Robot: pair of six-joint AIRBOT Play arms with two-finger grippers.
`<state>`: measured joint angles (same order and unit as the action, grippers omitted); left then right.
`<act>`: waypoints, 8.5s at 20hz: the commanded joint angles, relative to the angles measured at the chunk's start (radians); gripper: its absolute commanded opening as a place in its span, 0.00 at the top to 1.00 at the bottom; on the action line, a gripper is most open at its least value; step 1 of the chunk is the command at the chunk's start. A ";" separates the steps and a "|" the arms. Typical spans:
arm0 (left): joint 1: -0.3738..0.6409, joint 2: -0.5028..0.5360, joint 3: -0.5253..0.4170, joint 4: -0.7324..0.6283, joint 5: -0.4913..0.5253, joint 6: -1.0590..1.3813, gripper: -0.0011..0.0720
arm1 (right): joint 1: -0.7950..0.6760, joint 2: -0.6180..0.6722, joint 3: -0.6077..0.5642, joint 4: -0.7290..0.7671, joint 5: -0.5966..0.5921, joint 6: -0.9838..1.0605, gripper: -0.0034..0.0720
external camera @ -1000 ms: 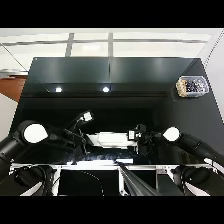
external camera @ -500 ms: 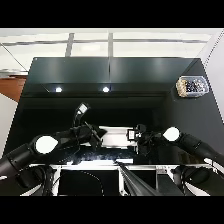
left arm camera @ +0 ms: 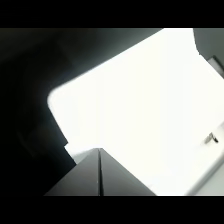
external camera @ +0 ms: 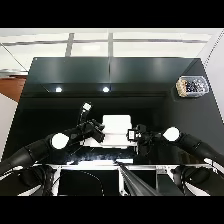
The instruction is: Fold the box and place the chain.
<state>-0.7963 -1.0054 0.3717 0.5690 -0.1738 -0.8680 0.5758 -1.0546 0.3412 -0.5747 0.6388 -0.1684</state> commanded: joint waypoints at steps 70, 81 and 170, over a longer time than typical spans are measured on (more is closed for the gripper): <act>0.090 0.068 -0.022 0.119 -0.365 0.556 0.75 | 0.001 -0.001 -0.001 0.001 -0.001 0.000 0.25; 0.090 0.024 -0.022 -0.005 -0.343 0.684 0.76 | 0.001 -0.001 -0.001 0.001 -0.001 0.000 0.25; 0.512 0.003 0.022 0.047 -0.821 -0.236 0.01 | 0.001 -0.001 -0.001 0.002 -0.001 0.000 0.25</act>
<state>-0.2314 -1.0031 0.3504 0.6407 -0.9569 -1.1133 0.5758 -1.0546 0.3412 -0.5739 0.6380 -0.1680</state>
